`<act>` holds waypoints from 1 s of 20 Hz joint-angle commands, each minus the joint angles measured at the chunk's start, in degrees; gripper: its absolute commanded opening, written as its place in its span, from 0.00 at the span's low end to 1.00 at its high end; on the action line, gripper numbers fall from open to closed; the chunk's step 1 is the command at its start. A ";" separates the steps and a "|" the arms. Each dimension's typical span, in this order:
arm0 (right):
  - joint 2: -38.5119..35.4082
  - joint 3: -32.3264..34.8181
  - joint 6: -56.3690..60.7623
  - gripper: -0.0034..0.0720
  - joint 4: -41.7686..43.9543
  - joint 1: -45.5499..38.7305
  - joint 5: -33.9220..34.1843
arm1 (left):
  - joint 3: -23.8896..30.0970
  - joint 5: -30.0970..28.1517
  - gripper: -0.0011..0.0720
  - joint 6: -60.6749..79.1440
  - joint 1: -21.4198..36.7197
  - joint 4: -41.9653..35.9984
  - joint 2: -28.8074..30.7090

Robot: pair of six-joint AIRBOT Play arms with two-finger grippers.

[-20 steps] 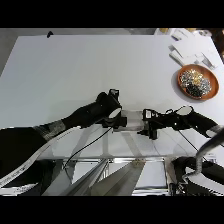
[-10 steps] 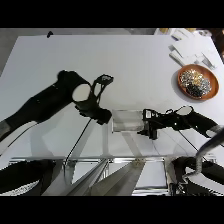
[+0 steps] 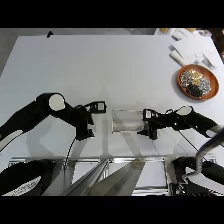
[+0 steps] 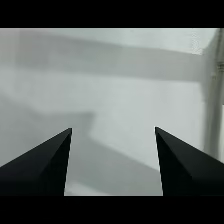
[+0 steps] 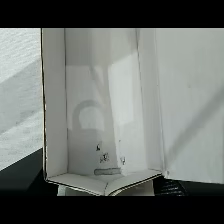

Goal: Fold the box and place the chain.

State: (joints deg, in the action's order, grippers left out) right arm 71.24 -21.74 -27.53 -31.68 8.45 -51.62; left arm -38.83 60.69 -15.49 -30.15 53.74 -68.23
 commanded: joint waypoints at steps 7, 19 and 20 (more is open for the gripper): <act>-0.04 -0.04 0.02 0.57 0.00 0.00 0.00 | 5.60 -16.74 0.98 50.66 -0.02 -34.05 -10.91; -0.04 -0.04 0.04 0.57 0.00 0.00 0.00 | 5.60 -16.81 0.98 55.89 -4.59 -41.35 -13.49; -0.04 -0.04 0.02 0.57 0.00 0.00 -0.02 | 5.60 -16.31 0.98 54.93 -4.59 -41.38 -13.49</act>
State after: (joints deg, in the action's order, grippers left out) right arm 71.24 -21.74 -27.73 -31.86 8.45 -51.72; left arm -33.23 43.27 40.12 -34.17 13.32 -81.54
